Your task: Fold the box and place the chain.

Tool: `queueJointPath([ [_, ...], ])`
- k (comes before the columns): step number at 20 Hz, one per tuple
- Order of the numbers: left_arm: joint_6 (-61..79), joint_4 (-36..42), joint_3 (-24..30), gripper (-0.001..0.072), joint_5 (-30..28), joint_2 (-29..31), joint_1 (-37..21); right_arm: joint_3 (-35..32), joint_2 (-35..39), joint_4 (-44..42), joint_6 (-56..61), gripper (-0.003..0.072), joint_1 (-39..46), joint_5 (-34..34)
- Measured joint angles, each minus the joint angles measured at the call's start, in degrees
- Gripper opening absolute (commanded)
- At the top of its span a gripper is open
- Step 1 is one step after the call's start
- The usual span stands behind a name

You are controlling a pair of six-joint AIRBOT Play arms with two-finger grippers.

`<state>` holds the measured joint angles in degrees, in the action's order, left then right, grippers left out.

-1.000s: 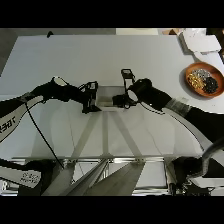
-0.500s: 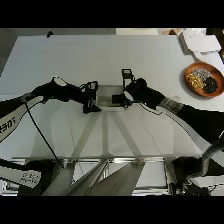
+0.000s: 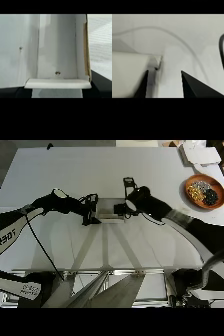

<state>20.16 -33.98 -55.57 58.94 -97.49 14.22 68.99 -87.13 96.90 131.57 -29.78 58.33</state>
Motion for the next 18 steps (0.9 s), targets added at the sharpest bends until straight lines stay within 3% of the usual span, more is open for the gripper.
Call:
queueJointPath([
  [5,-0.04,0.04,0.00,0.0257,0.02,0.00,0.00,0.11,12.17,0.72,-2.56,0.0457,4.42,7.26],
  [9,-0.04,0.04,0.00,0.0257,0.02,0.00,-0.02,0.11,19.96,8.96,-7.02,0.0458,12.04,12.17],
  [11,-0.04,0.04,0.00,0.0257,0.00,0.00,0.00,0.11,22.21,11.67,-9.73,0.0460,17.40,14.80],
  [14,-0.04,0.04,0.00,0.0257,0.02,0.00,-0.02,0.11,24.00,13.35,-13.38,0.0580,25.07,17.62],
  [18,-0.04,0.04,0.00,0.0257,0.00,0.00,0.00,0.11,24.72,14.21,-15.80,0.0581,33.46,17.55],
])
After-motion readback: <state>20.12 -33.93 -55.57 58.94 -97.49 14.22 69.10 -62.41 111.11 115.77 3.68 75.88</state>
